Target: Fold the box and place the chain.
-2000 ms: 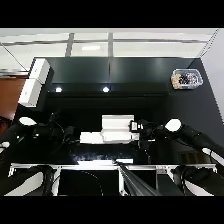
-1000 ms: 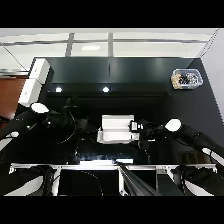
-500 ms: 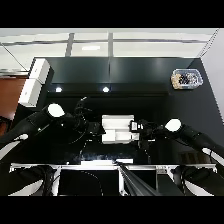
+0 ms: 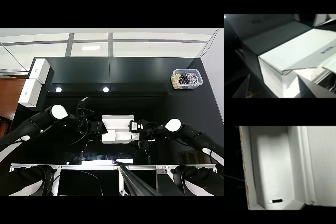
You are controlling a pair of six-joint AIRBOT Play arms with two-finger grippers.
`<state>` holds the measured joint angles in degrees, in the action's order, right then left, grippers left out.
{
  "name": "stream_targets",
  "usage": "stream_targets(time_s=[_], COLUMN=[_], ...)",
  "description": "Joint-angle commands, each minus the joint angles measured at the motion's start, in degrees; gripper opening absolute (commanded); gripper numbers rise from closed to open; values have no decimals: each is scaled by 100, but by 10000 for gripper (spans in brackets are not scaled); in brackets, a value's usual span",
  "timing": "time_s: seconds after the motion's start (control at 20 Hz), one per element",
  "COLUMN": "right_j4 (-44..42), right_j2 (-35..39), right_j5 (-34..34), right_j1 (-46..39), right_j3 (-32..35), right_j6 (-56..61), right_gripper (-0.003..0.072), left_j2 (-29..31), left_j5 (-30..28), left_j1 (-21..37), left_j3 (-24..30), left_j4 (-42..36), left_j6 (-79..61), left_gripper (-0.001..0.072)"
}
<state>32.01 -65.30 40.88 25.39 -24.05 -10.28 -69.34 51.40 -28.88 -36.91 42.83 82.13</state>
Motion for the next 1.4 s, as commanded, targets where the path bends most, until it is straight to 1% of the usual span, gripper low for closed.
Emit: stream_targets(time_s=[0.0, 0.15, 0.2, 0.3, 0.5, 0.6, 0.8, 0.95, 1.1, 1.2, 1.35], right_j4=[0, 0, 0, -2, -2, 0, -2, -2, -2, -2, -2], right_j2=[0, 0, 0, 0, 0, 0, 0, 0, 0, 0, 0], right_j5=[-2, -4, -4, -4, -4, -4, -4, -4, -7, -7, -9], right_j1=[2, 2, 2, 2, 2, 2, 2, 2, 2, 2, 2], right_j3=[2, 2, 2, 2, 2, 2, 2, 2, 2, 2, 2], right_j6=[-2, -2, -2, -2, 0, -2, -2, 0, 0, 0, 0], right_gripper=[483, 483, 483, 483, 483, 483, 483, 483, 483, 483, 483], left_j2=[-2, -2, -2, -4, -55, -116, -186, -208, -208, -208, -236], left_j5=[98, 481, 490, 339, -376, -614, -686, -741, -787, -785, -664], left_j1=[-31, -33, -52, -166, -525, -645, -649, -649, -649, -688, -994], left_j3=[-13, -92, -103, -103, -107, -109, -109, -109, -111, -120, -332], left_j4=[-50, -48, -50, -46, -22, 7, 96, 374, 409, 678, 1674], left_j6=[101, 61, 66, 90, 415, 568, 756, 990, 992, 1266, 2081], left_gripper=[704, 704, 704, 704, 704, 704, 704, 703, 703, 703, 695])
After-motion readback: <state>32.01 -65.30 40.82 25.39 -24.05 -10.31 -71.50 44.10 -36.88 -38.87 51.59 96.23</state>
